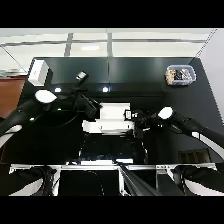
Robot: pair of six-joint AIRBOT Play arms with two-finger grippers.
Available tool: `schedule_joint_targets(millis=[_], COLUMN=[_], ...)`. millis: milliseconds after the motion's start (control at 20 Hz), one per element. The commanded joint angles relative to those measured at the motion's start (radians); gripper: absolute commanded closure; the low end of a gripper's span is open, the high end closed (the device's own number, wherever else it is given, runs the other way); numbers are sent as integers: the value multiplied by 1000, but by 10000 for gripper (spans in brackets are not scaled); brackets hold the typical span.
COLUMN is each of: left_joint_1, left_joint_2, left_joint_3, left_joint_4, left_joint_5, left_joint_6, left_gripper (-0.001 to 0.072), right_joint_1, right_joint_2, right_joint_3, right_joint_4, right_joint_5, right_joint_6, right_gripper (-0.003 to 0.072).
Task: Fold the box and place the chain.
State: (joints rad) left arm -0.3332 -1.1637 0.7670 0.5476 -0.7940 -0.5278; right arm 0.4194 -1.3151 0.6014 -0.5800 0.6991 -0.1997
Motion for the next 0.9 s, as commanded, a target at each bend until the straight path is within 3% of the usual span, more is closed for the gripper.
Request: schedule_joint_targets(millis=[0, 150, 200, 250, 300, 350, 550, 850], left_joint_1=[36, 34, 34, 34, 34, 34, 3, -6], left_joint_2=[160, 166, 158, 148, 133, 119, 85, 17], left_joint_3=[-60, -134, -152, -165, -171, -171, -163, -161], left_joint_4=[84, 113, 130, 136, 137, 143, 351, 406], left_joint_5=[-6, -44, -35, -16, -1, -1, 22, 46], left_joint_6=[76, 352, 430, 497, 581, 660, 794, 793], left_gripper=[684, 678, 480, 222, 40, 0, 19, 19], right_joint_1=[0, 0, 0, 0, 0, 0, 0, 0], right_joint_2=[0, 0, 0, 0, 0, 0, 0, 0], right_joint_3=[1, 1, 1, 1, 1, 1, 1, 1], right_joint_4=[1, 1, 1, 1, 1, 1, 1, 1], right_joint_5=[0, 0, 0, 0, 0, 0, 0, 0], right_joint_6=[1, 1, 1, 1, 1, 1, 1, 1], right_gripper=[621, 621, 621, 621, 621, 620, 621, 621])
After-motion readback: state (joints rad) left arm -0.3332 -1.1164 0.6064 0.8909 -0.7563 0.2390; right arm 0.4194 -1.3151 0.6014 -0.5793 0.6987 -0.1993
